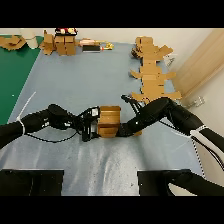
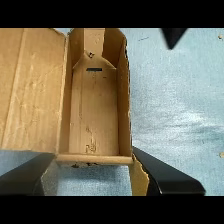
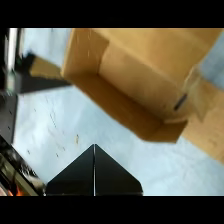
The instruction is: Fold the box.
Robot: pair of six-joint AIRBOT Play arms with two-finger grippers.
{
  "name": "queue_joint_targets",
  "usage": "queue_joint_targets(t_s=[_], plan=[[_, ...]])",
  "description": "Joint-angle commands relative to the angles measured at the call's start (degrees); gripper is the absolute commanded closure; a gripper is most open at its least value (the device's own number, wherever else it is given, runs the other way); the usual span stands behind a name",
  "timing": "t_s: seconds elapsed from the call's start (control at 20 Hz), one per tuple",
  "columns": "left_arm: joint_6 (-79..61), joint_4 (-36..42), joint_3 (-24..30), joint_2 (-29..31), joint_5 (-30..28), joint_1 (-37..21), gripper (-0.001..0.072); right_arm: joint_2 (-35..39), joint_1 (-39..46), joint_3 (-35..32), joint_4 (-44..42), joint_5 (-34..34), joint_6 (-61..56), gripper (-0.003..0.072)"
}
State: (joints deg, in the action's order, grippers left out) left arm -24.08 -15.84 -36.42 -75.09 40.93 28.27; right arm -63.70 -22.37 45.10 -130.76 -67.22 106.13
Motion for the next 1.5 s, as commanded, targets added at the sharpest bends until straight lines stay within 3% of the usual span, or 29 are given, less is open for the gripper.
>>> queue_joint_targets(t_s=[0.0, 0.2, 0.5, 0.9, 1.1, 1.45], plan=[[-0.02, 0.00, -0.04, -0.04, 0.00, -0.04, 0.0168, -0.39, 2.54, 1.90, -4.92, 4.70, 0.94, 0.0685], [-0.02, 0.00, -0.04, -0.04, -0.02, -0.04, 0.0168, -1.11, 7.32, 5.20, -5.88, 3.41, 1.88, 0.0685], [-0.02, 0.00, -0.04, -0.04, 0.00, -0.02, 0.0168, -6.45, 7.23, 5.62, -11.76, 1.51, 1.33, 0.0686], [-0.02, 0.00, -0.04, -0.04, 0.00, -0.02, 0.0168, -17.20, 7.37, 9.33, -12.17, 8.55, 3.91, 0.0685], [-0.02, 0.00, -0.04, -0.04, 0.00, -0.04, 0.0168, -23.21, 7.04, 9.14, -12.11, 7.76, 6.05, 0.0685], [-0.02, 0.00, -0.04, -0.04, 0.00, -0.04, 0.0169, -24.55, 6.78, 9.09, -11.93, 8.04, 8.35, 0.0686]])
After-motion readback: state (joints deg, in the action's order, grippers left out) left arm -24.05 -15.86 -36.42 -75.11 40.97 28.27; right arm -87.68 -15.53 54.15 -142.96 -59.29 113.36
